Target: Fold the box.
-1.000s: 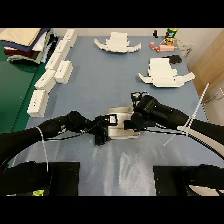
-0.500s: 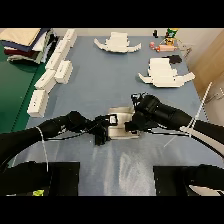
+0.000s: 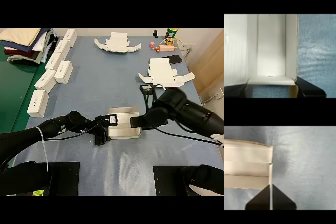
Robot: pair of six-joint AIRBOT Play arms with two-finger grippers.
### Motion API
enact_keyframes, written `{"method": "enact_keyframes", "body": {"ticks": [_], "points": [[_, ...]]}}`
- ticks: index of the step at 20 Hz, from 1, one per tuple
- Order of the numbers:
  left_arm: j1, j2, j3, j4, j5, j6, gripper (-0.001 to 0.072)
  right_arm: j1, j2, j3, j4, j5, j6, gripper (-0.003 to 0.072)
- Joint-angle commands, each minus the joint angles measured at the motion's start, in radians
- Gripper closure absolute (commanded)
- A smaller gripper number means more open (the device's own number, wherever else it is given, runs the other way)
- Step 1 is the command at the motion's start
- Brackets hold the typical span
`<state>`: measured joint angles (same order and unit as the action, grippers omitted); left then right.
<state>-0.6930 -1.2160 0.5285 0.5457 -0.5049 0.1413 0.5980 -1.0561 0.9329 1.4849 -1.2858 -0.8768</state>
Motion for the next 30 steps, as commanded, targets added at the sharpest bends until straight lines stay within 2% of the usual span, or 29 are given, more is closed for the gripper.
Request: {"method": "enact_keyframes", "body": {"ticks": [1, 4, 7, 12, 14, 18, 24, 26, 30], "points": [[0.001, 0.000, 0.000, 0.000, 0.000, 0.000, 0.0287, -0.098, 0.054, 0.000, 0.008, -0.047, -0.085, 0.0685], [0.001, 0.000, 0.000, 0.000, 0.000, 0.000, 0.0287, -0.237, 0.010, -0.007, 0.076, -0.032, -0.209, 0.0685], [0.001, 0.000, 0.000, 0.000, 0.000, 0.000, 0.0287, -0.363, -0.095, -0.023, 0.235, 0.043, -0.386, 0.0686], [0.001, 0.000, 0.000, 0.000, 0.000, 0.000, 0.0287, -0.591, -0.301, -0.019, 0.728, 0.097, -0.819, 0.0686], [0.001, 0.000, 0.000, 0.000, 0.000, 0.000, 0.0287, -0.650, -0.366, 0.001, 0.882, 0.077, -0.973, 0.0686], [0.001, 0.000, 0.000, 0.000, 0.000, 0.000, 0.0287, -0.669, -0.466, 0.087, 1.040, -0.076, -1.151, 0.0686], [0.001, 0.000, 0.000, 0.000, 0.000, 0.000, 0.0287, -0.587, -0.462, 0.087, 1.059, -0.214, -1.290, 0.0686], [0.001, 0.000, 0.000, 0.000, 0.000, 0.000, 0.0287, -0.554, -0.430, 0.065, 1.038, -0.184, -1.328, 0.0686], [0.001, 0.000, 0.000, 0.000, 0.000, 0.000, 0.0287, -0.498, -0.312, -0.019, 1.001, -0.002, -1.410, 0.0686]]}}
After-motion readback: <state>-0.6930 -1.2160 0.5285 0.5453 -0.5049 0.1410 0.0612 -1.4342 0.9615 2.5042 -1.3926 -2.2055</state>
